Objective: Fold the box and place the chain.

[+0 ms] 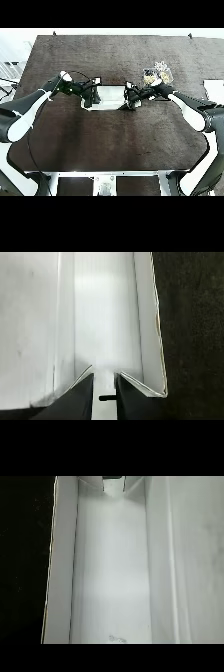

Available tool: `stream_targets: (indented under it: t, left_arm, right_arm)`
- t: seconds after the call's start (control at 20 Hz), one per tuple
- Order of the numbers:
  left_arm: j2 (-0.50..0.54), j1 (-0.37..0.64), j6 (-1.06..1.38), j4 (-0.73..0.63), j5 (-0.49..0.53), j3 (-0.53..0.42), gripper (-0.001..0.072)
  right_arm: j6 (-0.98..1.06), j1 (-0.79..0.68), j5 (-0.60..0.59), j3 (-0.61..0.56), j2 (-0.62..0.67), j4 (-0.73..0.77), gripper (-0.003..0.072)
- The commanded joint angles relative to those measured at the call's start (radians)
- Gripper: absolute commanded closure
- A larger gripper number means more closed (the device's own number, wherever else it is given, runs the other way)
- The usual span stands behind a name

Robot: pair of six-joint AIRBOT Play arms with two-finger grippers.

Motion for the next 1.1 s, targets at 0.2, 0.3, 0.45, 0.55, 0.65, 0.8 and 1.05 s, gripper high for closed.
stream_targets:
  t: [0.2, 0.3, 0.45, 0.55, 0.65, 0.8, 1.05]
  left_arm:
    - [-0.002, -0.001, 0.003, -0.024, 0.012, 0.0, 0.0236]
    - [-0.002, -0.001, -0.007, -0.024, 0.013, 0.0, 0.0169]
    - [-0.002, -0.001, -0.008, -0.024, 0.011, 0.0, 0.0168]
    - [-0.002, 0.0, -0.016, -0.023, 0.012, 0.0, 0.0168]
    - [-0.001, 0.0, -0.019, -0.021, 0.012, 0.0, 0.0173]
    - [0.0, 0.018, -0.023, -0.005, -0.046, 0.002, 0.0553]
    - [0.069, 0.091, -0.071, -0.01, -0.218, 0.005, 0.0692]
  right_arm:
    - [0.0, 0.001, 0.001, 0.0, 0.0, -0.001, 0.0102]
    - [0.0, 0.001, 0.001, 0.0, 0.0, 0.0, 0.0101]
    - [0.0, 0.001, 0.001, 0.0, 0.0, 0.0, 0.0101]
    - [0.0, 0.001, 0.001, 0.0, 0.0, 0.0, 0.0102]
    - [0.0, 0.001, 0.001, 0.0, 0.0, 0.0, 0.0101]
    - [0.0, 0.001, 0.001, 0.0, 0.0, 0.0, 0.0102]
    - [0.0, 0.001, 0.001, 0.0, 0.0, -0.001, 0.0101]
